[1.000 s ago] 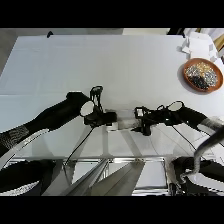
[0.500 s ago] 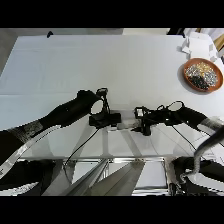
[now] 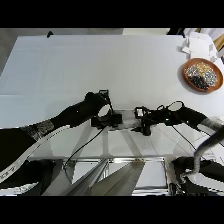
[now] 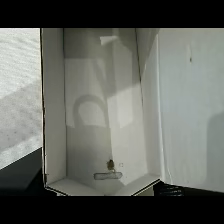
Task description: Fold the box and place the chain.
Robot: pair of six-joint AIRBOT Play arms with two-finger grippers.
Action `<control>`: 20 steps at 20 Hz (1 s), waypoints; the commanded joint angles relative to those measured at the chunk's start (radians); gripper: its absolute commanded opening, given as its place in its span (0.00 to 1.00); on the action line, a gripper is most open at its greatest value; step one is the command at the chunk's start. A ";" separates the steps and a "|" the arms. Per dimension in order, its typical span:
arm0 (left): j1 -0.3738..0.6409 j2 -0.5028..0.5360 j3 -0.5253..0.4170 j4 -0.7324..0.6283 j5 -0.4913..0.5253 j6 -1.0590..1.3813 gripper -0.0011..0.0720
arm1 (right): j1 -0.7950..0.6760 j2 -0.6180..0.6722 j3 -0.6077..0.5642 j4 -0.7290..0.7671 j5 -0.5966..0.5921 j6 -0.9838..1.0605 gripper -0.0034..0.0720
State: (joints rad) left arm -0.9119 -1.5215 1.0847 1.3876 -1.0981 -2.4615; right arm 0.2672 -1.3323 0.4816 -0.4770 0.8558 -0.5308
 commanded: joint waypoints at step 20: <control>-0.002 -0.014 0.018 0.064 -0.044 -0.017 0.46 | 0.000 0.000 0.000 0.000 0.000 0.000 0.58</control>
State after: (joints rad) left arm -0.9211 -1.5368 1.0912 1.4452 -1.0954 -2.4836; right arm 0.2665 -1.3323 0.4816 -0.4774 0.8558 -0.5312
